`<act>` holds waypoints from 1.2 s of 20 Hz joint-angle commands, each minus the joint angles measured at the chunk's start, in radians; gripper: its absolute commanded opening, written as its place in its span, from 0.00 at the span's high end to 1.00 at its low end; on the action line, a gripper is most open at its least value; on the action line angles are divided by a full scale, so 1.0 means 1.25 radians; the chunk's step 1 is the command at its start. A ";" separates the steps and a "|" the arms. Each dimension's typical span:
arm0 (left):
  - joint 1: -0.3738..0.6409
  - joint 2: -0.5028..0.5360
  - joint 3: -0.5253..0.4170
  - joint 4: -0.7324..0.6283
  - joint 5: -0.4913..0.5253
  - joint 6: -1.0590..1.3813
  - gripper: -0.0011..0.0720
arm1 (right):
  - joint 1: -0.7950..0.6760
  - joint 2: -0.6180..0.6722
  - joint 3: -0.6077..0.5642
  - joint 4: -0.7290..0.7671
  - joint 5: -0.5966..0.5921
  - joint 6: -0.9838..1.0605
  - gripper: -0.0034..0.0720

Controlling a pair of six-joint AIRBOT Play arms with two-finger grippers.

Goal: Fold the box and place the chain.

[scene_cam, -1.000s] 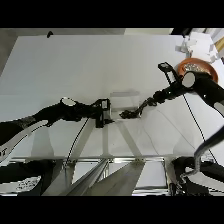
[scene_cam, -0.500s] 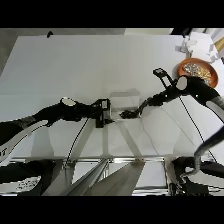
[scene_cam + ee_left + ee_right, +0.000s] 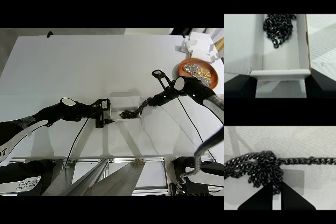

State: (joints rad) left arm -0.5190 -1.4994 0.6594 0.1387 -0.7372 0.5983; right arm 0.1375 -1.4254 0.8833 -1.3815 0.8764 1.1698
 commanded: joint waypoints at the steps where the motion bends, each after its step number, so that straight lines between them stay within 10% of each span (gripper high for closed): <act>1: 0.000 0.000 0.000 0.000 0.000 0.000 0.97 | 0.000 0.020 0.000 -0.002 0.027 0.003 0.94; 14: 0.000 0.000 0.000 0.000 0.000 0.000 0.97 | 0.001 0.385 0.000 0.119 0.179 -0.001 0.94; 24: 0.000 0.000 0.000 0.000 0.000 0.000 0.97 | 0.000 0.485 -0.001 0.545 0.305 -0.153 0.94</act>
State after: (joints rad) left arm -0.5190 -1.4994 0.6594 0.1387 -0.7368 0.5980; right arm 0.1375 -0.8455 0.8818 -0.9089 1.2057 1.0576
